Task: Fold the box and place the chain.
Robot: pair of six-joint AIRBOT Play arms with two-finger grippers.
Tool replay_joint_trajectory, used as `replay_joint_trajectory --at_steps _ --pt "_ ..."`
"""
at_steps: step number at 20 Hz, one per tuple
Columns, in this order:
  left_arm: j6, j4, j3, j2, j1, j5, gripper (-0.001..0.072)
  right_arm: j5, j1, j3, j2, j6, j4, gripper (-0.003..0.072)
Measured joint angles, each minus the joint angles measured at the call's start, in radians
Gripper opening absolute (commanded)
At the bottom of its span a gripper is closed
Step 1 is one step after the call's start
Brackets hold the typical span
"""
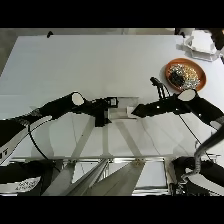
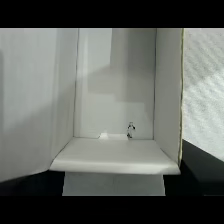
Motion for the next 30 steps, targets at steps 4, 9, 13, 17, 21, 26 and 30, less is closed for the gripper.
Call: replay_joint_trajectory --at_steps 4,9,13,17,21,26,30 --pt "0.000 0.000 0.000 0.000 0.000 0.000 0.0272 -0.029 0.085 0.054 0.000 0.222 -0.189 0.0456" --pt "0.000 0.000 0.000 0.000 0.000 0.000 0.0272 -0.049 0.178 0.098 -0.004 0.487 -0.423 0.0456" --pt "0.000 -0.001 0.000 0.000 0.000 0.000 0.0272 -0.056 0.243 0.140 -0.032 0.594 -0.502 0.0455" --pt "0.000 0.000 0.000 0.000 0.000 0.000 0.0272 -0.037 0.296 0.179 -0.079 0.684 -0.552 0.0456" --pt "0.000 -0.001 0.000 0.000 0.000 0.000 0.0272 -0.031 0.328 0.190 -0.095 0.787 -0.603 0.0455" --pt "0.000 -0.001 0.000 0.000 0.000 0.000 0.0272 -0.031 0.362 0.194 -0.101 0.920 -0.709 0.0450" --pt "0.000 -0.002 0.000 0.000 0.000 0.000 0.0272 -0.032 0.384 0.194 -0.102 0.999 -0.784 0.0395"
